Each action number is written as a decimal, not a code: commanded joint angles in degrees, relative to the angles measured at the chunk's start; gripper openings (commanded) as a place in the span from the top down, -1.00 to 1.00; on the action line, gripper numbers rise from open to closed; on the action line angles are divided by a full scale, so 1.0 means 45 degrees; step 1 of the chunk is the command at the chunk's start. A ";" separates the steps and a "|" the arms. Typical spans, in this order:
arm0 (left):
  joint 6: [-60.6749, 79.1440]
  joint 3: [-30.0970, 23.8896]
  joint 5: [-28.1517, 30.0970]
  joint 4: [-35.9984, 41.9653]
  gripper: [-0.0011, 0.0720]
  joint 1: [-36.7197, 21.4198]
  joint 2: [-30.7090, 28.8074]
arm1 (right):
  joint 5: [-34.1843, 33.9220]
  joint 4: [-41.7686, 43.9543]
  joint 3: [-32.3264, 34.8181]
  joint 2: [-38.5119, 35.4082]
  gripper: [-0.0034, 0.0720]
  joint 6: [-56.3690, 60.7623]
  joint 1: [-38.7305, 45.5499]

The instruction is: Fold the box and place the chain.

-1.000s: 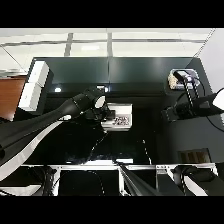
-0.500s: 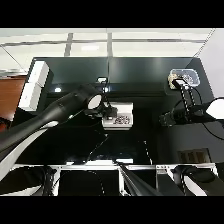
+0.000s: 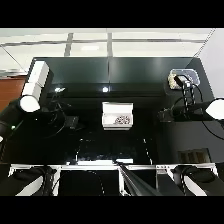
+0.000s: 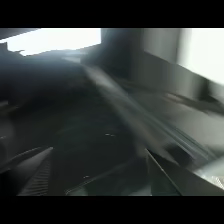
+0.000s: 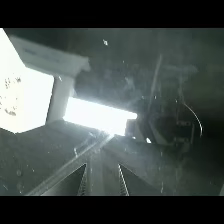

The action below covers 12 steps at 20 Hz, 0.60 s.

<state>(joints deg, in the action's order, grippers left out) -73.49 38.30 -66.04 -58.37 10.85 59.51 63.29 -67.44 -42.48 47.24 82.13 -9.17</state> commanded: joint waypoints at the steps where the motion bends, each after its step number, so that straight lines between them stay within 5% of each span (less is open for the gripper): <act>1: 1.2492 -0.2244 0.0937 0.5795 -1.00 -0.1438 -0.0204 | -0.0525 0.0423 0.0005 -0.0010 0.29 0.0044 0.0005; 5: 1.9006 -0.2336 0.3050 0.5731 -0.99 0.0471 -0.0039 | -0.0597 0.0461 0.0005 -0.0010 0.29 0.0044 0.0000; 7: 1.9841 -0.1914 0.3997 0.5848 -0.99 0.1185 0.0811 | -0.0690 0.0563 0.0005 -0.0005 0.29 0.0044 0.0000; 12: 2.0546 0.0049 0.3871 0.5838 -0.99 0.1549 0.3910 | -0.0889 0.0597 0.0005 -0.0005 0.29 0.0039 0.0000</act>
<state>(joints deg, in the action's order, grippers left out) 12.78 34.70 -50.11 -33.06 16.51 70.78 59.83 -64.90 -42.48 47.24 82.30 -9.17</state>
